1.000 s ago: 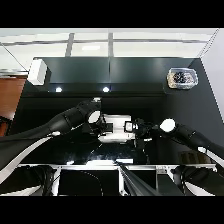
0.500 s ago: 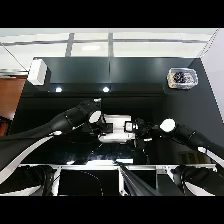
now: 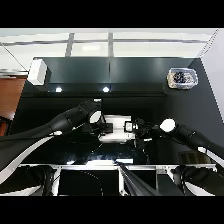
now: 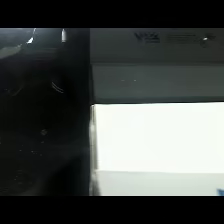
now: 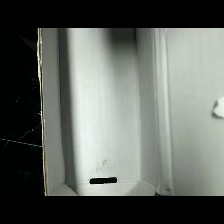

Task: Fold the box and place the chain.

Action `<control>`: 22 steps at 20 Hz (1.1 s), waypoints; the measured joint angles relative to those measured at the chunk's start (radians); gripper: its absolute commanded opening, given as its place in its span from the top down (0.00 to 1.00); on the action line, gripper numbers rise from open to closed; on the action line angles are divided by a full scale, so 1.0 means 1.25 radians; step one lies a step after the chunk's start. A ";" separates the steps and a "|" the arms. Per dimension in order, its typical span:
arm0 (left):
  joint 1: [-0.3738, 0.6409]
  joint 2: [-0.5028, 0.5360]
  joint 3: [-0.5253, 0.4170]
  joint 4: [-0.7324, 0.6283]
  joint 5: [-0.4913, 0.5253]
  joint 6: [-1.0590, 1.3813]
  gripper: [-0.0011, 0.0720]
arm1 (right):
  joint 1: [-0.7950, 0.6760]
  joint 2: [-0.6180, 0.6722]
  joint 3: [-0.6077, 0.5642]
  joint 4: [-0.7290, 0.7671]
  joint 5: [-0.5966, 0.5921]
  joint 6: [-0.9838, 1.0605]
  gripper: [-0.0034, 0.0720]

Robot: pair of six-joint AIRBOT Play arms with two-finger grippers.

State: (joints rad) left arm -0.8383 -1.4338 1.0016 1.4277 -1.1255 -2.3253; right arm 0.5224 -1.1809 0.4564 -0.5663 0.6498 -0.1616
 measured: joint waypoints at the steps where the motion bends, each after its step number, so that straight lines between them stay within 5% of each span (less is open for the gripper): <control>1: 0.000 0.000 0.000 0.000 0.000 -0.001 0.50 | 0.000 0.000 0.000 0.000 0.000 0.000 0.39; 22: -0.013 -0.011 0.000 0.003 -0.009 -0.018 0.51 | 0.000 0.000 0.000 0.000 0.000 0.001 0.39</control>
State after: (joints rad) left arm -0.8539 -1.4471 1.0016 1.4315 -1.1366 -2.3474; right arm 0.5224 -1.1809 0.4564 -0.5659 0.6498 -0.1608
